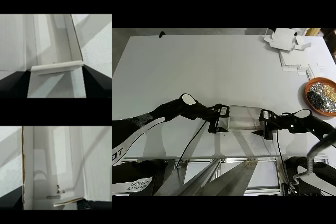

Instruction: Fold the box and place the chain.

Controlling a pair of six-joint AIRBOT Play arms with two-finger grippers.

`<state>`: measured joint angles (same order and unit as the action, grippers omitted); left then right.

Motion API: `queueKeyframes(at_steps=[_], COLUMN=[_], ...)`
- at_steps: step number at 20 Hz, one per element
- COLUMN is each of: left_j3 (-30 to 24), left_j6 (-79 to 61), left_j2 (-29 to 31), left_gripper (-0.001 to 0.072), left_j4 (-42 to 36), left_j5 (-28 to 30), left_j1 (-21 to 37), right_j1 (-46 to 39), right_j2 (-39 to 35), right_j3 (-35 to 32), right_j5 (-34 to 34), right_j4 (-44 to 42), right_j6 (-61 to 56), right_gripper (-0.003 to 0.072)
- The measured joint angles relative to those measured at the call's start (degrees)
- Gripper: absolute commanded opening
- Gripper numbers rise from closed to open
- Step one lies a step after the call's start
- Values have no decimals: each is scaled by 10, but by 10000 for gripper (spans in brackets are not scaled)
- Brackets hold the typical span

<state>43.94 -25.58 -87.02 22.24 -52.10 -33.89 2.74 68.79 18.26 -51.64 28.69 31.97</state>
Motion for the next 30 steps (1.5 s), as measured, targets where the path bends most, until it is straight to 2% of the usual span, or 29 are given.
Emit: queueKeyframes(at_steps=[11, 13, 15, 16, 30], left_j3=[-18, -18, -18, -18, -18], left_j6=[-26, -27, -27, -27, -29], left_j2=[-16, -16, -16, -16, -16], left_gripper=[678, 517, 319, 265, 272], left_j4=[-39, -41, -40, -40, -12], left_j5=[23, 26, 25, 26, 25], left_j1=[-15, -15, -17, -18, -29], right_j1=[0, 0, 0, 0, 0], right_j2=[0, 0, 0, 0, 0], right_j3=[0, 0, 0, 0, 0], right_j5=[0, 0, 0, 0, -1], right_j4=[0, 0, 0, 0, 0], right_j6=[-1, -1, -2, -2, -2], right_gripper=[467, 467, 467, 467, 467])
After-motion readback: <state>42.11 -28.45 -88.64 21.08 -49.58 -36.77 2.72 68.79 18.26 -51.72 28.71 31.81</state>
